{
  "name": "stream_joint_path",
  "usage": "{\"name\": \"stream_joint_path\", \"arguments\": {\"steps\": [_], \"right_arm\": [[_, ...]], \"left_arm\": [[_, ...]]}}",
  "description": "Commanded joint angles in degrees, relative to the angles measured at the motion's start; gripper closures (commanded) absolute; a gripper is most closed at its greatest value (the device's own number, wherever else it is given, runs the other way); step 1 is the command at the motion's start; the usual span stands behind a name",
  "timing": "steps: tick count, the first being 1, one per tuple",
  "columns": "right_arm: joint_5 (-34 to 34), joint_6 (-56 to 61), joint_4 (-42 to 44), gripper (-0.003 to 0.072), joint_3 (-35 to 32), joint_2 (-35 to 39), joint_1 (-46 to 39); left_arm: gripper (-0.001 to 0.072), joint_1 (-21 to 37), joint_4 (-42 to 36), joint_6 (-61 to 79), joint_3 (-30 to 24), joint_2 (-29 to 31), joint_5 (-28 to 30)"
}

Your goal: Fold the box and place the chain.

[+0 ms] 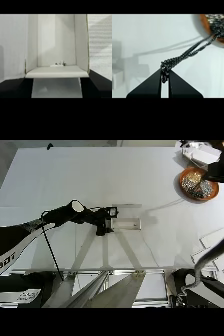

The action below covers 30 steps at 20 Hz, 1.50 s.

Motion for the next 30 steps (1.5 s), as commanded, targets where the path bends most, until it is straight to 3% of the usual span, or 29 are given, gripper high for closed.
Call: {"name": "stream_joint_path", "arguments": {"steps": [1, 5, 9, 15, 19, 30], "right_arm": [[4.1, 2.5, 0.7, 0.0672, -1.6, 7.3, 7.8], [3.7, 5.7, 0.6, 0.0672, -7.9, 14.2, 15.5], [-1.0, 9.0, 0.6, 0.0672, -18.7, 19.9, 22.7], [-21.1, 14.2, 0.6, 0.0672, -34.8, 21.7, 36.4], [-29.8, 16.0, 1.1, 0.0672, -35.0, 21.9, 40.4], [-38.9, 16.2, 6.4, 0.0672, -34.2, 22.0, 40.4]], "left_arm": [[0.0396, 0.0, 0.0, 0.0, 0.0, 0.0, 0.0], [0.0396, 0.0, 0.0, 0.0, 0.0, 0.0, 0.0], [0.0396, 0.0, 0.0, 0.0, 0.0, 0.0, 0.0], [0.0396, 0.0, 0.0, 0.0, 0.0, 0.0, 0.0], [0.0396, 0.0, 0.0, 0.0, 0.0, 0.0, 0.0], [0.0396, 0.0, 0.0, 0.0, 0.0, 0.0, 0.0]]}}
